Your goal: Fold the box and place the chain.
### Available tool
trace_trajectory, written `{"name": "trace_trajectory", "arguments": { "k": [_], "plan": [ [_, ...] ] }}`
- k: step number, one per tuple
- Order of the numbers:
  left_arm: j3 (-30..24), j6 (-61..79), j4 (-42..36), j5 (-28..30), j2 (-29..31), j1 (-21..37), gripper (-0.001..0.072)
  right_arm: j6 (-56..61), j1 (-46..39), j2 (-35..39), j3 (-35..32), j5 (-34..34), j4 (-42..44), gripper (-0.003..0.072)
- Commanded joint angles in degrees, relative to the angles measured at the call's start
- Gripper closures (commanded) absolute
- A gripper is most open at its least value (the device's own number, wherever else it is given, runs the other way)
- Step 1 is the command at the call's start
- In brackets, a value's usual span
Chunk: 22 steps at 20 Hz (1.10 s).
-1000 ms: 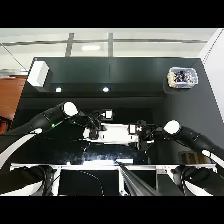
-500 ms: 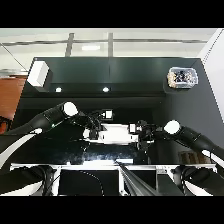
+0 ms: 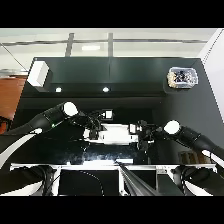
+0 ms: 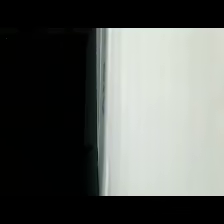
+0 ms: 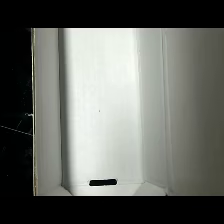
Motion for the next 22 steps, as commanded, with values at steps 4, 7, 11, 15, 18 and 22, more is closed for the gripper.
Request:
{"name": "trace_trajectory", "arguments": {
  "k": [4, 7, 11, 15, 18, 22],
  "plan": [
    [0.1, 0.0, 0.0, 0.0, 0.1, 0.0, 0.0678, 1.4, 0.0, 0.0, 0.0, 0.0, -0.2, 0.0069],
    [0.1, 0.0, 0.0, 0.0, 0.1, 0.0, 0.0654, 1.4, 0.0, 0.0, 0.0, 0.0, -0.2, 0.0147],
    [0.1, -0.1, 0.7, 0.0, 2.2, 0.2, 0.0211, 1.4, 0.0, 0.0, 0.0, 0.0, -0.2, 0.0147],
    [0.1, -8.0, 4.3, -0.6, 8.4, 2.1, -0.0008, 1.1, 0.0, 0.0, 0.0, 0.0, -0.6, 0.0147],
    [0.1, -18.1, 10.9, -5.2, 15.3, 4.0, -0.0006, 0.9, 0.0, 0.0, 0.0, -0.4, -0.6, 0.0147],
    [0.1, -36.8, 12.6, -20.2, 21.3, 6.5, 0.0088, 0.9, 0.0, 0.0, 0.0, -0.9, -0.6, 0.0146]
  ]
}}
